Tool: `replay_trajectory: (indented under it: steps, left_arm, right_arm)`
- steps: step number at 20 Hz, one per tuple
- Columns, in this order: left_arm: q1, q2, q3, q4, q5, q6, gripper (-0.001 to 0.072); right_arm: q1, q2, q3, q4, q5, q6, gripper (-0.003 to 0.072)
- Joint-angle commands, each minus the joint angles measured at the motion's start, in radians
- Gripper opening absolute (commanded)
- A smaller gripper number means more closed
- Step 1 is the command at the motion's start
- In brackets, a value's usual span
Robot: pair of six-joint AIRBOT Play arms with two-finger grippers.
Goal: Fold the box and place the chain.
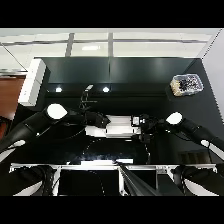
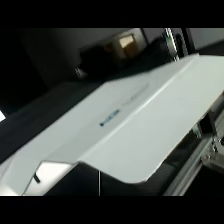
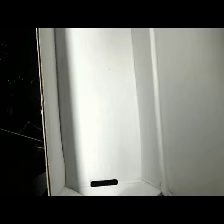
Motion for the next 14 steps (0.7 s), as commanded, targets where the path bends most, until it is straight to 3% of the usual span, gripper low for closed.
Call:
replay_trajectory:
  steps: [1, 7, 9, 12, 14]
  left_arm:
    - [-0.029, -0.076, 0.024, -0.036, 0.085, 0.032, 0.0024]
    - [-0.029, -0.106, 0.051, -0.019, 0.278, 0.108, 0.0024]
    - [-0.03, -0.122, 0.051, 0.029, 0.253, 0.198, 0.0024]
    - [-0.03, -0.171, 0.051, 0.091, 0.11, 0.205, 0.0024]
    - [-0.03, -0.193, 0.051, 0.127, 0.071, 0.204, 0.0024]
  right_arm:
    - [0.001, 0.0, 0.0, 0.001, 0.0, -0.001, 0.0425]
    - [0.001, 0.0, 0.0, 0.001, 0.0, -0.001, 0.0425]
    - [0.001, 0.0, 0.0, 0.001, 0.001, -0.001, 0.0425]
    - [0.001, 0.0, 0.0, 0.0, 0.0, -0.001, 0.0425]
    - [0.001, 0.0, 0.0, 0.0, 0.0, -0.001, 0.0425]
